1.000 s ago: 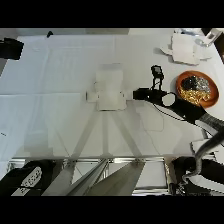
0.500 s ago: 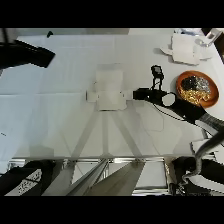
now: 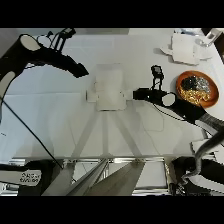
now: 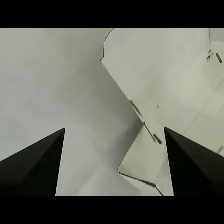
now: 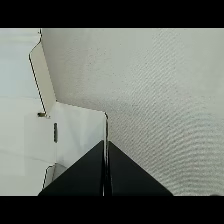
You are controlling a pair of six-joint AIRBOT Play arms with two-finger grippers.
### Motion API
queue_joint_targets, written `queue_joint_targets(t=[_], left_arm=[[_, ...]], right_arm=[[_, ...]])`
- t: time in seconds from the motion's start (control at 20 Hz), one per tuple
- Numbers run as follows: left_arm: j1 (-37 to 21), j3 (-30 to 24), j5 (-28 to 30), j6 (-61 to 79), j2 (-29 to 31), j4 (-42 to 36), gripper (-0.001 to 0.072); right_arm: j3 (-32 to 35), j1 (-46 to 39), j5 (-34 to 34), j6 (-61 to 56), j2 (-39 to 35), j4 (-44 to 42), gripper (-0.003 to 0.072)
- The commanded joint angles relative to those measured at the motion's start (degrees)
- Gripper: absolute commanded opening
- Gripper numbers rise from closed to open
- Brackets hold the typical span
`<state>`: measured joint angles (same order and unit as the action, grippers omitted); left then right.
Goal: Fold the box and place the chain.
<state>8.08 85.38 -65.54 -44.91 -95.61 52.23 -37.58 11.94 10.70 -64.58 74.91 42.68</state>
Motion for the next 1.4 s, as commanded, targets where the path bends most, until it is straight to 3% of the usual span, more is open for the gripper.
queue_joint_targets(t=[0.0,0.25,0.5,0.65,0.7,0.8,1.05,1.15,1.35], left_arm=[[1.0,6.3,-3.2,1.4,-9.4,-4.0,0.0695],[3.6,12.2,-6.1,0.3,-16.5,-5.5,0.0695],[4.5,12.5,-6.1,-0.5,-17.8,-5.5,0.0695],[4.5,12.5,-11.0,2.7,-17.8,-9.2,0.0691],[4.5,12.5,-12.7,3.9,-17.8,-10.8,0.0661],[4.9,12.5,-16.0,6.1,-17.8,-11.5,0.0497],[6.0,12.5,-20.1,8.9,-17.8,-7.9,0.0467],[6.2,12.5,-21.0,11.3,-17.8,-7.8,0.0333],[6.3,12.5,-21.3,13.9,-17.8,-7.7,0.0181]], right_arm=[[0.0,0.0,0.0,0.0,0.0,0.0,0.0014],[0.0,0.0,0.0,0.0,0.0,0.0,0.0014],[0.0,0.0,0.0,0.0,0.0,0.0,0.0014],[0.0,0.0,0.0,0.0,0.0,0.0,0.0014],[0.0,0.0,0.0,0.0,0.0,0.0,0.0014],[0.0,0.0,0.0,0.0,0.0,0.0,0.0014],[0.0,0.0,0.0,0.0,0.0,0.0,0.0014],[0.0,0.0,0.0,0.0,0.0,0.0,0.0014],[0.0,0.0,0.0,0.0,0.0,0.0,0.0014]])
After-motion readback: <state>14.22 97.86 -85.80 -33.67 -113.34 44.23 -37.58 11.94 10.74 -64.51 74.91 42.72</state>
